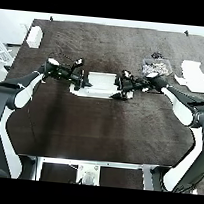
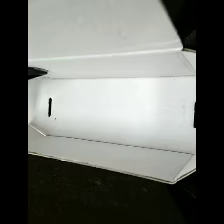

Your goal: Fold the box and place the chain.

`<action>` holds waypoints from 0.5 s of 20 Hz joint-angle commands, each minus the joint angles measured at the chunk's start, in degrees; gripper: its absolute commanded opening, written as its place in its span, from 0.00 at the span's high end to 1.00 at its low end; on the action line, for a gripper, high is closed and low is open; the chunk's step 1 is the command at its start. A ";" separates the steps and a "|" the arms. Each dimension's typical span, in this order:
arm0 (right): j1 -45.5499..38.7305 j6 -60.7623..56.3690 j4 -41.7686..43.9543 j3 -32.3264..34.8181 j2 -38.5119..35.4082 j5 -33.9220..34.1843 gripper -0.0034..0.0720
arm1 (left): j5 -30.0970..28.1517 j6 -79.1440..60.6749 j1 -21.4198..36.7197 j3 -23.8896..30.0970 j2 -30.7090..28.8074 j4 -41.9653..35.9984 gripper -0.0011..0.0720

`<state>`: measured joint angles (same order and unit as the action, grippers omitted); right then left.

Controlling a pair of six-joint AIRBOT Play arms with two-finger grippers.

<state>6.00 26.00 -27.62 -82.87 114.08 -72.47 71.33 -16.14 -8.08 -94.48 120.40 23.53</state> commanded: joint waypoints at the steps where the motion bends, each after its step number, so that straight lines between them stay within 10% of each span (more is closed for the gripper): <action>1: 0.00 1.29 0.09 -0.76 0.66 0.00 0.01 | 0.00 0.02 0.04 0.00 0.00 0.00 0.96; 10: 0.83 -0.42 -1.07 -2.95 1.07 -0.26 0.01 | 0.00 0.02 0.04 0.00 0.00 0.02 0.96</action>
<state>6.39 26.96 -27.92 -84.79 115.04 -72.58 71.31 -16.12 -8.08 -94.48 120.40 23.53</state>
